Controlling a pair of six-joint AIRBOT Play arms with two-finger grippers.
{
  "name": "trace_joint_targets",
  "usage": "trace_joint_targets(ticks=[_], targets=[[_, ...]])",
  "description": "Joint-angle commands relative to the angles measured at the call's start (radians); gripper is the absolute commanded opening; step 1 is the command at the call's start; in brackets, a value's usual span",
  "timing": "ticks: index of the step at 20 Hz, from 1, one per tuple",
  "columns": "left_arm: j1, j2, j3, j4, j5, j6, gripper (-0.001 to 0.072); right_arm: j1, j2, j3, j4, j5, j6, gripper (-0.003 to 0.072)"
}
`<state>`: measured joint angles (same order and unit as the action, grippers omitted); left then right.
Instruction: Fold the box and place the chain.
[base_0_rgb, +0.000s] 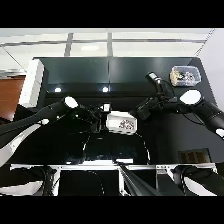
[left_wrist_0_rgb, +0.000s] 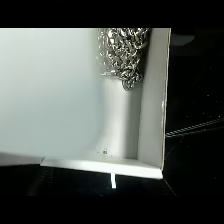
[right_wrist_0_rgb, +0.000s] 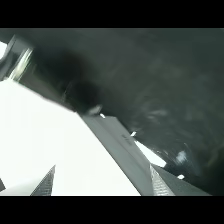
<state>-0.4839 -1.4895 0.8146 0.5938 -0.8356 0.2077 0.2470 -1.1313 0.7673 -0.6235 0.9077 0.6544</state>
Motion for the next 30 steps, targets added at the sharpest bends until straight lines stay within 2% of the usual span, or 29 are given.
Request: trace_joint_targets(ticks=[1,5,10,13,16,24,25,26,27,28,29,30], targets=[[0.000,-0.001,0.001,0.000,0.002,0.001,0.0354,0.017,-0.008,0.026,0.002,0.079,-0.438,0.0707],[0.000,-0.001,0.001,0.000,0.001,0.001,0.0354,0.020,-0.008,0.023,-0.035,0.066,-0.452,0.0707],[0.000,-0.001,0.001,-0.001,0.001,0.001,0.0353,0.109,-0.019,0.023,-0.138,0.044,-0.484,0.0707],[0.000,-0.001,0.001,0.000,0.001,0.001,0.0353,0.138,-0.027,0.023,-0.137,0.050,-0.482,0.0706],[0.000,-0.001,0.001,0.000,0.000,0.001,0.0354,0.138,-0.025,0.023,-0.137,0.117,-0.475,0.0706],[0.000,-0.001,0.001,0.000,0.000,0.001,0.0354,0.138,-0.027,0.023,-0.164,0.075,-0.447,0.0699],[0.000,-0.001,0.001,0.000,-0.001,0.001,0.0354,0.138,-0.027,0.023,-0.163,0.075,-0.445,0.0511],[0.000,-0.001,0.001,0.000,-0.003,0.001,0.0353,0.138,-0.027,0.023,-0.163,0.075,-0.436,0.0401],[0.000,-0.001,0.001,0.000,-0.003,0.001,0.0354,0.138,-0.027,0.023,-0.163,0.076,-0.426,0.0401],[0.000,-0.001,0.001,0.000,-0.003,0.001,0.0354,0.138,-0.027,0.023,-0.163,0.077,-0.413,0.0351],[0.000,-0.001,0.001,0.000,-0.003,0.001,0.0354,0.138,-0.026,0.023,-0.164,0.078,-0.394,0.0242],[0.000,-0.001,0.001,0.000,-0.004,0.001,0.0353,0.138,-0.026,0.023,-0.164,0.078,-0.385,0.0232]])
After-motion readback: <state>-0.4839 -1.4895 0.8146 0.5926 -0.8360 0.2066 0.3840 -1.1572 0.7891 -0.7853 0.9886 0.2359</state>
